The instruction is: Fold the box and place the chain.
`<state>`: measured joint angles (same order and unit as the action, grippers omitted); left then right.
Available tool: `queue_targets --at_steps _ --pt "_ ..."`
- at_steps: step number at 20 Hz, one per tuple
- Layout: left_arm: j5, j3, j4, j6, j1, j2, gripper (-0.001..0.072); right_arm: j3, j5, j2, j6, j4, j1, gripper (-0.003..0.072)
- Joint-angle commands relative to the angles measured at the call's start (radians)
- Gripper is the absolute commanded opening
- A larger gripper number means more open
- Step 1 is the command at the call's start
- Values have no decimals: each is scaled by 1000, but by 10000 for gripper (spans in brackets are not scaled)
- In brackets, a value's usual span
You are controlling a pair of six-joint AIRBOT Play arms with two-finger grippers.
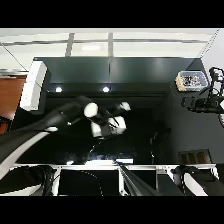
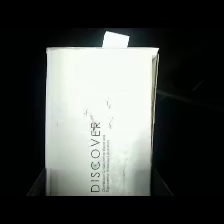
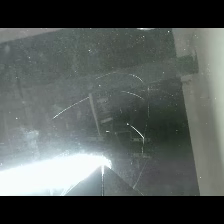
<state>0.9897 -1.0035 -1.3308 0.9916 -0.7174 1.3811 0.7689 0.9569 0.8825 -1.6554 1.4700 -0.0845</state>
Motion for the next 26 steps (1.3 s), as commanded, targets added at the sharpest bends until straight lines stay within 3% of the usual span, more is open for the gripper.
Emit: queue_targets --at_steps 1,4,7,11,14,16,20,23,26 --pt "215 58 -203 350 209 -107 292 0 1 0 3 0 -1 6" --pt "313 157 -202 388 454 -214 292 0 0 0 11 0 -1 6" --pt "320 236 -205 387 717 -302 292 0 0 0 11 -3 -1 6" --pt "321 242 -206 389 1083 -344 292 0 0 0 25 -3 -1 7" --pt "264 238 -198 373 1275 -344 292 0 0 0 25 -3 -1 7" --pt "181 238 -142 301 1331 -344 292 0 0 0 25 -3 -1 7" --pt "42 238 -59 33 1334 -340 292 0 -2 0 25 -4 -1 7" --pt "-82 238 12 3 1328 -305 292 0 0 0 25 -5 -1 7" --pt "-132 236 12 -2 1306 -243 292 0 0 0 25 -23 -1 7"
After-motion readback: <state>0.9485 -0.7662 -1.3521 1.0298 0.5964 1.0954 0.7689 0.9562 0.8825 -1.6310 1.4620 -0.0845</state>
